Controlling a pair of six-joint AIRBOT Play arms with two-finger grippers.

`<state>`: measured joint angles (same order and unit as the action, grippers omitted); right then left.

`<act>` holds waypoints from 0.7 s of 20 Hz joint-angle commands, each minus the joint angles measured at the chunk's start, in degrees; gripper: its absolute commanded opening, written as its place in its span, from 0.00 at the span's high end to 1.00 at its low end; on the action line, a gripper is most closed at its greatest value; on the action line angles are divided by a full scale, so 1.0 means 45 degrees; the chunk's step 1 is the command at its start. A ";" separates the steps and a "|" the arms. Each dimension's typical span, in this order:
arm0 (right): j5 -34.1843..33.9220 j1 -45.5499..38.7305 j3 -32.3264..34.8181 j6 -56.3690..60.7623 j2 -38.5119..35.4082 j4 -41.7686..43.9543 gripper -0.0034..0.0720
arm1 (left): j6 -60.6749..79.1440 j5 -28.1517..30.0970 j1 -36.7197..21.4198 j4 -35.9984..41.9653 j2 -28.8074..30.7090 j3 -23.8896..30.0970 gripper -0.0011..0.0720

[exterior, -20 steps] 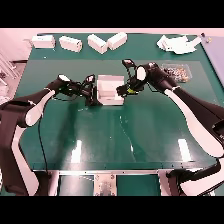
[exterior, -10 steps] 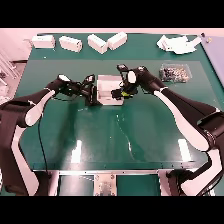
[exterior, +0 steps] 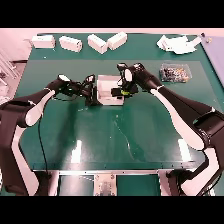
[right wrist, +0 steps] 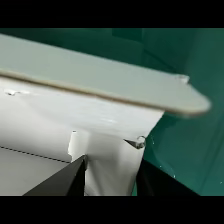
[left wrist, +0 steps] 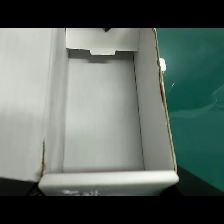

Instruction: Fold the box and place the chain.

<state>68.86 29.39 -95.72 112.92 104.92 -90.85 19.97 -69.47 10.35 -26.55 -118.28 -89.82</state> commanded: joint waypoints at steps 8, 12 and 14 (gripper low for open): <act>0.1175 0.0034 -0.0287 0.1447 0.0539 -0.0058 0.51 | 0.0000 0.0010 -0.0010 0.0000 0.0000 -0.0010 0.47; 0.1151 0.0034 -0.0942 0.1812 0.0826 -0.0053 0.62 | 0.0000 0.0005 -0.0010 0.0000 0.0000 -0.0010 0.47; 0.1205 0.0039 -0.1452 0.1812 0.1112 0.0044 0.64 | 0.0000 0.0010 -0.0010 0.0000 0.0000 -0.0010 0.47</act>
<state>74.32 29.50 -99.81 120.29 108.68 -91.11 19.81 -69.38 10.33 -26.48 -118.30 -89.82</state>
